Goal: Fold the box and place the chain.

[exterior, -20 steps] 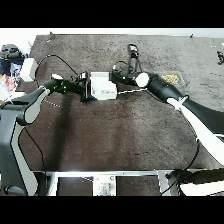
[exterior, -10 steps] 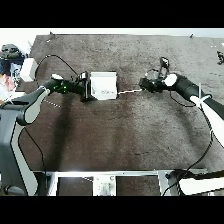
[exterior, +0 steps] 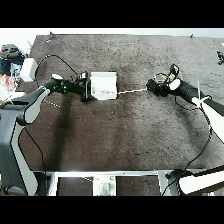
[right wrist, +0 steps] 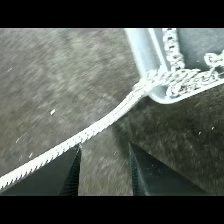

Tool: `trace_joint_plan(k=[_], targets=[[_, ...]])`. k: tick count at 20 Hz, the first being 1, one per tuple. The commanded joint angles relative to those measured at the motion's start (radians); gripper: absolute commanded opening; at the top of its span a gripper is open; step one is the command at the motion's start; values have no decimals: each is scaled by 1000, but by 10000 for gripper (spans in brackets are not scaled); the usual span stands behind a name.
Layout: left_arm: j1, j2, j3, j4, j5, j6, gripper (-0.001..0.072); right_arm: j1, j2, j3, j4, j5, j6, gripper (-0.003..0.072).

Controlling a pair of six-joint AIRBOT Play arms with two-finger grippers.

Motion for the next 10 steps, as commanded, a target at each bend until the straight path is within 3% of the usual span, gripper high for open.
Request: trace_joint_plan(k=[1, 2, 7, 10], targets=[[0, 1, 0, 0, 0, 0, 459, -2, -50, -1, 87, -120, 17, 356], [0, 1, 0, 0, 0, 0, 458, 2, -62, -1, 118, -147, 16, 337], [0, 1, 0, 0, 0, 0, 458, 68, -45, 9, 113, -228, 8, 10], [0, 1, 0, 0, 0, 0, 458, 120, 58, 9, 113, -166, -48, 10]])
